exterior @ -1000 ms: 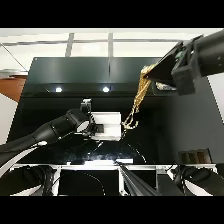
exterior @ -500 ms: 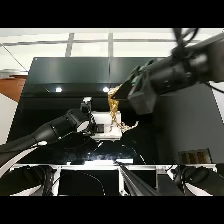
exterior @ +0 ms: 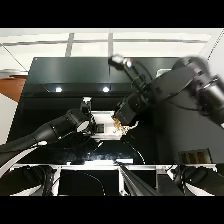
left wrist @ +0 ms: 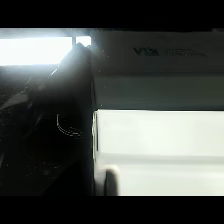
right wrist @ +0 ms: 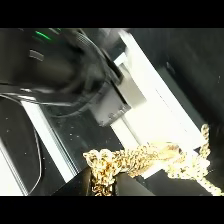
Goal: Fold the box and place the chain.
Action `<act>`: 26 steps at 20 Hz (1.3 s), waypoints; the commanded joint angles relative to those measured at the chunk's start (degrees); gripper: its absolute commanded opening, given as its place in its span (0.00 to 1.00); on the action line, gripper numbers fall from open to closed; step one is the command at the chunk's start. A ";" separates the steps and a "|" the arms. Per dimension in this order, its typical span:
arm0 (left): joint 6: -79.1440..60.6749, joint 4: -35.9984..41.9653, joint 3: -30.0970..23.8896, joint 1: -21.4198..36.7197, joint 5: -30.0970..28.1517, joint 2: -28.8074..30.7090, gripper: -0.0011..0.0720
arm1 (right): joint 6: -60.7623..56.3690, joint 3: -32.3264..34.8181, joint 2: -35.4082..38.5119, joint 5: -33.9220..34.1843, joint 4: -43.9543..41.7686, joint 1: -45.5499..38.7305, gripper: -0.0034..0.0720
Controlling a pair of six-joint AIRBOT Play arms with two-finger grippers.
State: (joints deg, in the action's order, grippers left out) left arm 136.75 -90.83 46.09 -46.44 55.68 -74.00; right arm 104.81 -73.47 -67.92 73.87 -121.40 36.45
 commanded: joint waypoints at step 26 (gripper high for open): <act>-1.33 0.00 0.00 0.04 2.03 -0.02 0.06 | 61.59 31.95 -4.52 -25.24 -4.44 -7.45 1.00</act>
State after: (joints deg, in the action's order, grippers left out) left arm 135.37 -90.80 46.11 -46.44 57.58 -74.06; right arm 157.38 -41.91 -70.39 48.31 -121.84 27.53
